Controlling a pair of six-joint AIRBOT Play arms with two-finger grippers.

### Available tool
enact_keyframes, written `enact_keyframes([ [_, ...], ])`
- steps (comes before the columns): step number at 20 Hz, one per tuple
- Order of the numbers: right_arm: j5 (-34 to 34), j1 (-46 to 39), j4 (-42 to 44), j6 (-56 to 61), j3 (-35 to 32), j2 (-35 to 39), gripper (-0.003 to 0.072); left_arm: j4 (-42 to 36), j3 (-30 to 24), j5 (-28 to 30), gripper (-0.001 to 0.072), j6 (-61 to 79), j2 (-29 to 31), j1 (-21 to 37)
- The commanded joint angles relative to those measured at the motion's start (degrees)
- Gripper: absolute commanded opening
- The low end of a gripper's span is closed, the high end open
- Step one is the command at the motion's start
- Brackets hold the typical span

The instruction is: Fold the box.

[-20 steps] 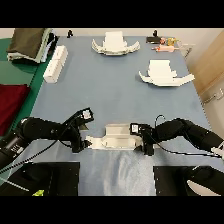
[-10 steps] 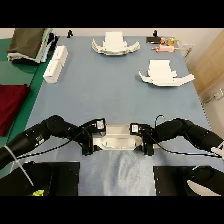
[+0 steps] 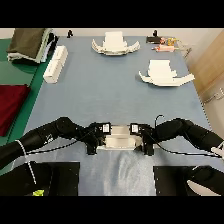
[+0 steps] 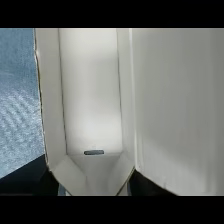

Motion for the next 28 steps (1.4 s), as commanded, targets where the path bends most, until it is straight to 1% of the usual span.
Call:
enact_keyframes([
  [1,0.0,0.0,0.0,0.0,0.0,0.0,0.0503,-4.2,0.0,1.5,0.0164,3.4,-0.3,-0.5],
  [4,0.0,0.0,0.0,0.0,0.0,0.0,0.0503,-8.8,0.0,4.3,0.0165,4.5,-0.3,-3.1],
  [5,0.0,0.0,0.0,0.0,0.0,0.0,0.0503,-8.9,0.0,4.4,0.0167,3.9,-0.3,-3.3],
  [6,0.0,0.0,0.0,0.0,0.0,0.0,0.0503,-8.8,0.0,3.9,0.0196,2.9,-0.3,-3.3],
  [7,0.0,0.0,0.0,0.0,0.0,0.0,0.0503,-8.8,0.0,3.8,0.0297,1.7,-0.3,-3.3],
  [8,0.0,0.0,0.0,0.0,0.0,0.0,0.0503,-8.8,0.0,3.8,0.0551,0.8,-0.3,-3.3],
  [9,0.0,0.0,0.0,0.0,0.0,0.0,0.0503,-8.8,0.0,3.8,0.0609,0.2,-0.3,-3.3],
  [14,0.0,0.0,0.0,0.0,0.0,0.0,0.0503,-8.7,0.0,3.8,0.0609,-0.6,-0.3,-3.3],
  [15,0.0,0.0,0.0,0.0,0.0,0.0,0.0503,-8.5,0.0,3.8,0.0598,-0.6,-0.2,-3.3],
  [16,0.0,0.0,0.0,0.0,0.0,0.0,0.0503,-8.4,0.0,3.8,0.0419,-0.9,-0.2,-3.3],
  [17,0.0,0.0,0.0,0.0,0.0,0.0,0.0503,-6.9,0.0,3.7,0.0088,-1.7,0.1,-3.3],
  [18,0.0,0.0,0.0,0.0,0.0,0.0,0.0503,-4.0,0.0,3.8,0.0013,-3.6,0.7,-3.3],
  [20,0.0,0.0,0.0,0.0,0.0,0.0,0.0503,3.5,0.0,3.7,0.0012,-12.9,2.5,-3.2],
  [22,0.0,0.0,0.0,0.0,0.0,0.0,0.0503,10.2,0.0,2.1,0.0012,-24.0,5.6,-3.2],
  [24,0.0,0.0,0.0,0.0,0.0,0.0,0.0503,13.0,0.1,-2.6,0.0013,-35.2,9.7,-3.2],
  [26,0.0,0.0,0.0,0.0,0.0,0.0,0.0503,14.0,0.1,-6.2,0.0013,-44.8,14.7,-3.2],
  [28,0.0,0.0,0.0,0.0,0.0,0.0,0.0503,15.2,0.1,-6.6,0.0013,-54.3,20.1,-3.2],
])
